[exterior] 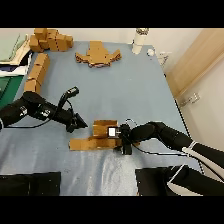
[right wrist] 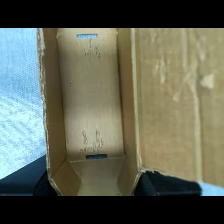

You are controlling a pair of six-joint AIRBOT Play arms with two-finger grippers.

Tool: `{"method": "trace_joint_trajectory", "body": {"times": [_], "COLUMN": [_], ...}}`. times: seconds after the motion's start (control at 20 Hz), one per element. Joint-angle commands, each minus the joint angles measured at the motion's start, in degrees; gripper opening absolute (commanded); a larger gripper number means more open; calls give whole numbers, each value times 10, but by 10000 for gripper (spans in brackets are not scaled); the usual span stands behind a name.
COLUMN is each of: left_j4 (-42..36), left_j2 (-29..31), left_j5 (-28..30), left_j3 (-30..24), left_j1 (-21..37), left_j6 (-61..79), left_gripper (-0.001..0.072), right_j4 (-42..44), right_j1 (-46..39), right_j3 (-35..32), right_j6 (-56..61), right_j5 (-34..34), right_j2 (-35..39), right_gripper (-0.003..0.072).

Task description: Fold the box.

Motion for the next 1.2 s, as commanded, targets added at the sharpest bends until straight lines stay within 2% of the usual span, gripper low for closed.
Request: {"method": "trace_joint_trajectory", "body": {"times": [0.0, 0.05, 0.1, 0.15, 0.2, 0.45, 0.65, 0.9, 1.0, 1.15], "left_j4": [57, 51, 43, 33, 34, 34, 31, -15, -24, -29], "left_j2": [57, 73, 87, 100, 110, 117, 117, 117, 108, 93], "left_j5": [86, 106, 123, 134, 142, 161, 172, 212, 219, 219], "left_j3": [-41, -61, -80, -101, -121, -178, -178, -178, -178, -178], "left_j1": [-35, -43, -52, -63, -72, -113, -132, -154, -159, -166], "left_j6": [98, 122, 141, 154, 158, 168, 169, 183, 198, 200], "left_gripper": [12, 14, 143, 509, 605, 606, 606, 604, 576, 575], "right_j4": [0, 0, 0, 0, 0, 0, 0, 0, 0, 0], "right_j1": [0, 0, 0, 0, 0, 0, 0, 0, 0, 0], "right_j3": [0, 0, 0, 0, 0, 0, 0, 0, 0, 0], "right_j6": [0, 0, 0, 0, 0, 0, 0, 0, 0, 0], "right_j5": [0, 0, 0, 0, 0, 0, 0, 0, 0, 0], "right_j2": [0, 0, 0, 0, 0, 0, 0, 0, 0, 0], "right_gripper": [581, 581, 581, 581, 581, 581, 581, 581, 581, 581]}}
